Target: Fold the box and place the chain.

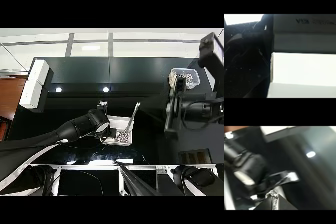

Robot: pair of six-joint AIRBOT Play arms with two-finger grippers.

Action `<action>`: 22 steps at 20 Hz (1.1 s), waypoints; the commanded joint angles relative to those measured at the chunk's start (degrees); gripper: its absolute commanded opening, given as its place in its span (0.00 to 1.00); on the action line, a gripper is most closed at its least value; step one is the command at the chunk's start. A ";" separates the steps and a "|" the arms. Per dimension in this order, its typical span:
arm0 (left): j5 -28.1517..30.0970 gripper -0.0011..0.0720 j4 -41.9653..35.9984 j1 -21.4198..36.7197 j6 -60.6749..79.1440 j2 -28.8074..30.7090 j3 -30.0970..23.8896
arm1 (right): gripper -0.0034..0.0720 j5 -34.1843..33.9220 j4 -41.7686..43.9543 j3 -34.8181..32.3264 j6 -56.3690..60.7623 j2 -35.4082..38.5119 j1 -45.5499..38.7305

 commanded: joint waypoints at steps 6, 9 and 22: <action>0.59 0.06 -1.62 0.04 -0.59 -0.02 -0.02 | 0.58 3.52 -2.45 -4.70 8.66 0.11 -0.20; 0.57 0.06 -1.79 0.04 -2.34 -0.02 -0.02 | 0.63 4.33 -6.23 -4.68 8.85 0.33 -4.48; -0.28 0.73 -2.89 -0.20 -7.02 0.02 5.33 | 0.63 8.04 -7.43 -4.70 8.79 0.33 -15.19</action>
